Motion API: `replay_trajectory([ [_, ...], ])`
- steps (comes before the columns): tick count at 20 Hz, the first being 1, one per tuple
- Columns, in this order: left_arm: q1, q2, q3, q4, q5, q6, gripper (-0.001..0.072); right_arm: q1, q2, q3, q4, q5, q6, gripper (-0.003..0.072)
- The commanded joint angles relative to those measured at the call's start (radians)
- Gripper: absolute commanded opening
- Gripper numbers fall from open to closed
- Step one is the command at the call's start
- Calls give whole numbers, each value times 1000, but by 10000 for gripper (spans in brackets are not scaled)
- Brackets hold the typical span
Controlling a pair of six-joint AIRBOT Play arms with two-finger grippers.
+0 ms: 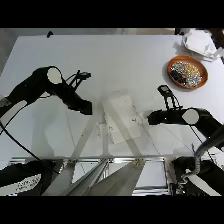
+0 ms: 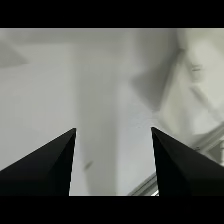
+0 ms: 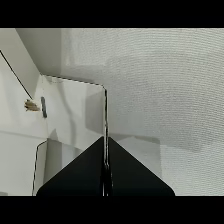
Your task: Fold the box and place the chain.
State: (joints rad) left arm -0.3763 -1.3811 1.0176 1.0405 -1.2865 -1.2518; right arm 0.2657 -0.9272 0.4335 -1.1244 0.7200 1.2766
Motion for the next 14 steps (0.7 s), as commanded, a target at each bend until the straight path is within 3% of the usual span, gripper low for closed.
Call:
replay_trajectory([
  [1, 1, 0, -81, -340, 141, 354, 510, 3, 1, 0, -1, -10, 7, 16],
  [4, 1, -3, -152, -380, 248, 433, 515, 3, 1, 0, -1, -10, 6, 16],
  [6, 0, -13, -166, -441, 275, 503, 581, 3, 1, 0, -1, -10, 6, 16],
  [7, 0, -21, -166, -483, 290, 535, 581, 3, 1, 0, -1, -9, 6, 16],
  [14, 1, -120, -167, -517, 307, 570, 581, 3, 1, 0, 2, -10, 6, 16],
])
